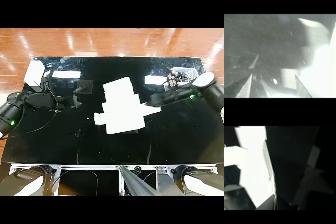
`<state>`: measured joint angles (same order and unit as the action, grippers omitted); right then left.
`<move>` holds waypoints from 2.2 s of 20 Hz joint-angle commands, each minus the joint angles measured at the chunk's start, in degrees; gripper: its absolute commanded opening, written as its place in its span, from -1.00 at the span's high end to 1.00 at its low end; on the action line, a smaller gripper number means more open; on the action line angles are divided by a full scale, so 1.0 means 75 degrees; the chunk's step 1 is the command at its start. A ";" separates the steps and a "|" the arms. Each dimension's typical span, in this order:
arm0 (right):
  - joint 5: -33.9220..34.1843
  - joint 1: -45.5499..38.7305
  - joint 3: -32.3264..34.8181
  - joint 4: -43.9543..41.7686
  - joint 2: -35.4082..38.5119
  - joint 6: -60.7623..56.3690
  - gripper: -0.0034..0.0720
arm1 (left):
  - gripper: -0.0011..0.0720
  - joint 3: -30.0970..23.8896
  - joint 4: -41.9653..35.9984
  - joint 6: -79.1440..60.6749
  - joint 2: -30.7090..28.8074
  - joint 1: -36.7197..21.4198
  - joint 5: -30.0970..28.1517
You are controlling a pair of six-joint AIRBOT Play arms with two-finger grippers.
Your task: Fold the box and place the chain.
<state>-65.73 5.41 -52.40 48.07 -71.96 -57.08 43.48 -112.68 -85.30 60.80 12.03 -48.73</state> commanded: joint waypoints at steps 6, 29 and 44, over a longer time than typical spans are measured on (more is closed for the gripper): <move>0.2165 0.1839 0.2349 0.0055 0.1655 -0.0944 0.83 | -0.75 0.0076 -0.4526 -0.6545 0.1413 -0.0667 -0.2017; 0.2142 0.1941 0.2355 0.0035 0.1655 -0.1364 0.83 | -0.55 0.2629 -0.4436 -0.9014 0.5473 0.0356 -0.4610; 0.0152 -0.0087 0.1784 0.1177 0.1746 -0.1443 -0.96 | 0.91 0.3188 -0.3663 -0.9798 0.5138 0.0414 -0.4657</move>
<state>-57.63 9.63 -36.88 51.96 -59.33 -68.36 67.31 -143.92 -156.70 100.62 14.74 -83.31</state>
